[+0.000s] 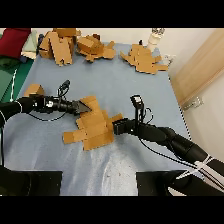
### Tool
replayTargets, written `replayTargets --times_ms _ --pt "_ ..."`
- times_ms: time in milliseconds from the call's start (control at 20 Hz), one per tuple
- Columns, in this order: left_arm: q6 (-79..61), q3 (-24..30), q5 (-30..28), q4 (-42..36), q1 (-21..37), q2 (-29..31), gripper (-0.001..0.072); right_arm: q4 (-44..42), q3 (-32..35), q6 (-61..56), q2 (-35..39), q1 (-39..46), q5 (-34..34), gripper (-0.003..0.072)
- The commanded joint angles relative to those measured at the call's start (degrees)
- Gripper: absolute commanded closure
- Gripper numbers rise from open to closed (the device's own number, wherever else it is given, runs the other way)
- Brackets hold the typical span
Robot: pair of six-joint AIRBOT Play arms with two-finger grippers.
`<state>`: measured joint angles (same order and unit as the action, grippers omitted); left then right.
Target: Fold the box.
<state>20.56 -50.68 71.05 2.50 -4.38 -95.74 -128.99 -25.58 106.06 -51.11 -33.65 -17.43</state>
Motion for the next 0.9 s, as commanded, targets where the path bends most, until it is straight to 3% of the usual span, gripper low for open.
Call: replayTargets --times_ms 0,100,850 --pt "-1.7 -0.1 2.1 1.5 -0.2 -0.1 0.0275 0.2 0.0 0.0 0.0 0.0 0.0 0.0684" --pt "-1.9 -0.1 2.0 3.1 -0.2 -0.1 0.0428 0.2 0.0 0.0 0.0 0.0 0.0 0.0684" --pt "-3.2 -0.1 2.6 5.2 2.6 -0.1 0.0431 1.1 0.0 -0.1 -0.2 0.1 0.1 0.0683"
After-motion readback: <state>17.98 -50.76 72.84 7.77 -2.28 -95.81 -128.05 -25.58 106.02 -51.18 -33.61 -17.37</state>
